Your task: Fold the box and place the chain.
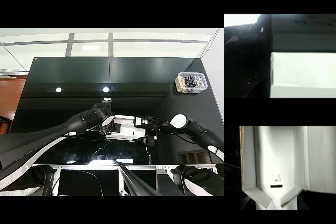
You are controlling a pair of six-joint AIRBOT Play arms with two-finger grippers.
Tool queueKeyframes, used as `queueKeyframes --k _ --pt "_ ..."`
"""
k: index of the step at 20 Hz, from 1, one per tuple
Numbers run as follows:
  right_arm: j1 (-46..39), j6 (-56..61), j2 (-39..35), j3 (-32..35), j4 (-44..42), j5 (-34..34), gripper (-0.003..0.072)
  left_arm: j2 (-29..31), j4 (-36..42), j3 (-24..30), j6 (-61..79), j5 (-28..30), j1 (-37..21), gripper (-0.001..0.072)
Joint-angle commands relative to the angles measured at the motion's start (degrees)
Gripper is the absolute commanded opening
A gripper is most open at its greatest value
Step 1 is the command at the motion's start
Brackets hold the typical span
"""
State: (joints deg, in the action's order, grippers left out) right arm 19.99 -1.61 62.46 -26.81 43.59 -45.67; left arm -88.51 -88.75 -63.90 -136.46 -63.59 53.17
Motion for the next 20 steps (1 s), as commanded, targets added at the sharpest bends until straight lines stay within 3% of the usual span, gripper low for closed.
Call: queueKeyframes --k 1,3,5,6,7,8,15,20 --pt "-1.03 3.61 -3.93 -0.22 4.26 -2.12 0.0658 -0.04 -0.37 -0.02 -0.13 0.09 -0.02 0.0031" --pt "-0.76 3.45 -4.0 -0.13 3.58 -2.12 0.0637 -0.04 -0.35 -0.02 -0.13 0.07 -0.02 0.0031" --pt "-0.33 3.23 -3.98 -0.13 1.9 -2.1 0.0476 -0.04 -0.35 -0.02 -0.13 0.07 0.0 0.0031" --pt "-0.07 3.08 -3.98 -0.13 0.79 -2.08 0.0474 -0.04 -0.33 -0.02 -0.13 0.07 0.0 0.0031" --pt "0.46 3.1 -3.96 -0.13 -0.28 -2.08 0.0314 -0.04 -0.33 -0.02 -0.13 0.07 0.0 0.0031" --pt "1.2 3.1 -3.8 -0.13 -0.48 -1.99 0.02 -0.04 -0.33 -0.02 -0.13 0.09 -0.02 0.0032" --pt "4.07 3.1 0.57 -0.13 -12.83 2.99 0.0201 -0.04 -0.17 -0.02 -0.13 0.09 -0.02 0.0031" --pt "4.2 3.15 2.89 -0.13 -14.51 2.86 0.0201 -0.04 -0.09 -0.02 -0.2 0.09 0.0 0.0031"
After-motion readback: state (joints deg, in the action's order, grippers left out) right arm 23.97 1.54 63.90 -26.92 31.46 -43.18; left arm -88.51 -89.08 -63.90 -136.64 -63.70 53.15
